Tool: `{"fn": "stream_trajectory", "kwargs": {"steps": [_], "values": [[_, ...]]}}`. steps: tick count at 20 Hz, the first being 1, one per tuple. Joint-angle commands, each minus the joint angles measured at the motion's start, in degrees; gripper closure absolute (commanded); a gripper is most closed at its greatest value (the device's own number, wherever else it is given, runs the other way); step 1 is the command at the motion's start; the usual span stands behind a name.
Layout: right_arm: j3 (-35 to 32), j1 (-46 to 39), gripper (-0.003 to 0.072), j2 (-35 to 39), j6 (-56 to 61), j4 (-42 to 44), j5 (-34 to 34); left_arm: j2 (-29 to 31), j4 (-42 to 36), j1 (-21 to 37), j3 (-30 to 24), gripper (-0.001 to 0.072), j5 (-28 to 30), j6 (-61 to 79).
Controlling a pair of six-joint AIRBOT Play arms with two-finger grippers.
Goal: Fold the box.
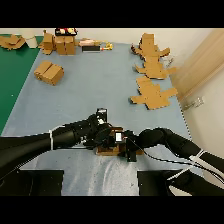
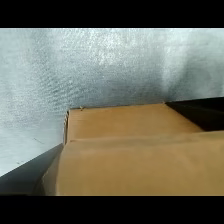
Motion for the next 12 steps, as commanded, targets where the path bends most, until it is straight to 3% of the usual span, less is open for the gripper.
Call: {"fn": "stream_trajectory", "kwargs": {"steps": [1, 6, 12], "values": [[0.0, 0.0, 0.0248, 0.0, 0.0, 0.0, 0.0, 0.6, 0.1, 0.0, 0.0, 0.0122, -0.7, 0.1], [0.0, 0.0, 0.0248, 0.0, 0.0, 0.0, -0.2, 2.7, 1.8, 0.3, 0.0, 0.0122, -5.6, 0.3], [0.0, 0.0, 0.0248, 0.0, 0.0, 0.0, -0.3, 6.8, 2.3, 4.1, 0.0, 0.0123, -7.6, 0.4]]}}
